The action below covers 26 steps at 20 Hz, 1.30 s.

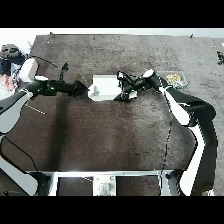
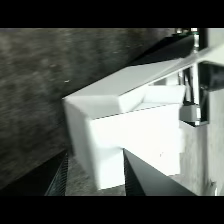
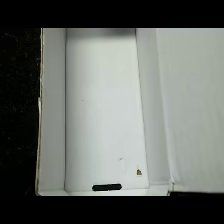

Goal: Fold the box and place the chain.

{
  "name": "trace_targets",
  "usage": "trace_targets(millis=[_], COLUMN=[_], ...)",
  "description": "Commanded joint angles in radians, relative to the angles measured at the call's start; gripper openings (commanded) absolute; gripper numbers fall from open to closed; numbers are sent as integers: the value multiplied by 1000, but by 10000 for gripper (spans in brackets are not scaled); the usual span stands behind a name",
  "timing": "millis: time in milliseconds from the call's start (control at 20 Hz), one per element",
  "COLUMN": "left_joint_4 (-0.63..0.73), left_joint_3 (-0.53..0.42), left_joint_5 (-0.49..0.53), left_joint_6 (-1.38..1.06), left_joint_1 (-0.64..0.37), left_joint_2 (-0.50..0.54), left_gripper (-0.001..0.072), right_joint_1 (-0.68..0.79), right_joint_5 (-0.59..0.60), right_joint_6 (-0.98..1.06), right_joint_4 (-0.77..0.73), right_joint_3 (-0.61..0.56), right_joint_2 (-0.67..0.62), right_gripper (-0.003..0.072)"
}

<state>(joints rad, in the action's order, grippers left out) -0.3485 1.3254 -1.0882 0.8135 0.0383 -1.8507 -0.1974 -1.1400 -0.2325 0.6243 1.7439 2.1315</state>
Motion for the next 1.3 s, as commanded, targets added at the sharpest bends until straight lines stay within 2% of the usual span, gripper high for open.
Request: trace_targets(millis=[0, 200, 450, 750, 800, 1050, 1250], left_joint_4=[-18, -85, -93, -327, -352, -395, -489], left_joint_3=[42, 59, 63, 164, 174, 189, 212], left_joint_5=[-26, -27, -43, 0, 8, 58, 87], left_joint_6=[27, 106, 150, 378, 410, 483, 603], left_joint_1=[28, 56, 61, 131, 138, 179, 216], left_joint_2=[2, 2, 3, 2, 2, 2, 2], left_gripper=[476, 483, 483, 470, 399, 403, 403], right_joint_1=[-1, -1, -1, -1, -1, -1, -1], right_joint_5=[0, 0, 0, -1, 0, 0, -1], right_joint_6=[0, 0, 0, 0, 0, 0, 0], right_joint_4=[0, 0, 0, 0, 0, 0, 0], right_joint_3=[0, 0, 0, 0, 0, 0, 0], right_joint_2=[1, 1, 1, 1, 1, 1, 1], right_gripper=[507, 507, 508, 507, 507, 507, 507])
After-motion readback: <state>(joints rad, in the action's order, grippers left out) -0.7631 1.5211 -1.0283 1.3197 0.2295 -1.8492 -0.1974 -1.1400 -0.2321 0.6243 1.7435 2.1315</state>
